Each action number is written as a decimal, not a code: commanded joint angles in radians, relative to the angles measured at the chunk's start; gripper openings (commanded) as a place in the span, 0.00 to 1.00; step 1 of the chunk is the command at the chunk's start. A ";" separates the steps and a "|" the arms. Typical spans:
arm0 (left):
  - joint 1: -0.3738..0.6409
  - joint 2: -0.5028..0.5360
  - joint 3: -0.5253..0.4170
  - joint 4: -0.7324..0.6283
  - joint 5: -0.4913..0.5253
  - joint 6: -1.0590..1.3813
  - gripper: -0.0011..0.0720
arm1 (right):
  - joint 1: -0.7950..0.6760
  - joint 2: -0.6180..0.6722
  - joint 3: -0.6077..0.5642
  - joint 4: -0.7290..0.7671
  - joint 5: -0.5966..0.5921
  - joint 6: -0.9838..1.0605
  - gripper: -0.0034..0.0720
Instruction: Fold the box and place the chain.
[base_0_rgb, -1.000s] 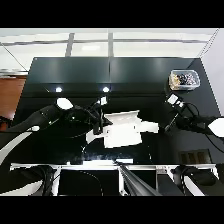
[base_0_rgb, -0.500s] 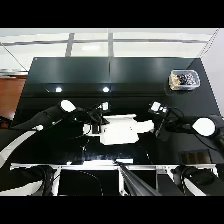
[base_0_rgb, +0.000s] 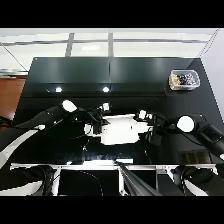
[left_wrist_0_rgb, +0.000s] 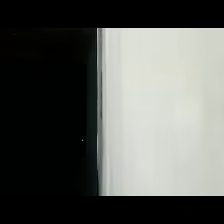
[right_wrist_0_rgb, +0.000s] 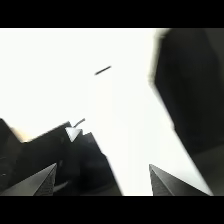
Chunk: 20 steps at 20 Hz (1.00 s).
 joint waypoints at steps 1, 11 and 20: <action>-0.002 -0.001 0.001 0.018 0.000 0.006 0.05 | 0.041 -0.018 -0.037 0.084 -0.007 -0.156 0.93; -0.003 -0.001 0.001 0.018 0.003 0.006 0.05 | 0.186 -0.058 -0.055 0.243 -0.180 -0.269 0.93; -0.003 -0.001 0.001 0.018 -0.028 0.005 0.05 | 0.071 -0.053 0.041 0.241 -0.145 -0.269 0.93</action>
